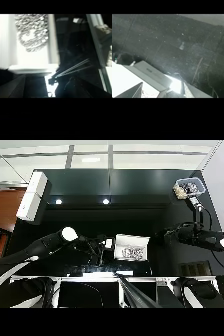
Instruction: Fold the box and place the chain.
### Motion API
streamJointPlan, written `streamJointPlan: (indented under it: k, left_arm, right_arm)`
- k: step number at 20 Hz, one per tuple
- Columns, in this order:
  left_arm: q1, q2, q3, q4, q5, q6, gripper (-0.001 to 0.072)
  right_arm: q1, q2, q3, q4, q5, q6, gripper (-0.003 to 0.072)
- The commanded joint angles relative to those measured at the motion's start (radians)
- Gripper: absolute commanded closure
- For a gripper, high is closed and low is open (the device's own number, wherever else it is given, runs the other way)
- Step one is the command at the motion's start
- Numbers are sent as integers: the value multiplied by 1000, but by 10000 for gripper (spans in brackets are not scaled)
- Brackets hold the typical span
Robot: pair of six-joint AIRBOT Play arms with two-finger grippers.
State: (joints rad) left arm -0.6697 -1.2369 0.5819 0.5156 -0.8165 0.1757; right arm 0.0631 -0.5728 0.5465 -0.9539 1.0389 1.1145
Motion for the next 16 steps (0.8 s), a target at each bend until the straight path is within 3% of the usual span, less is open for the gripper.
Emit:
streamJointPlan:
  k: [1, 16]
  left_arm:
    - [25, -4, 5, 0, 43, -37, 3]
    - [-11, -81, 71, 32, 13, -52, 5]
  right_arm:
    - [0, 1, 1, 0, -2, 0, 105]
    - [0, 1, 1, 0, -14, 0, 105]
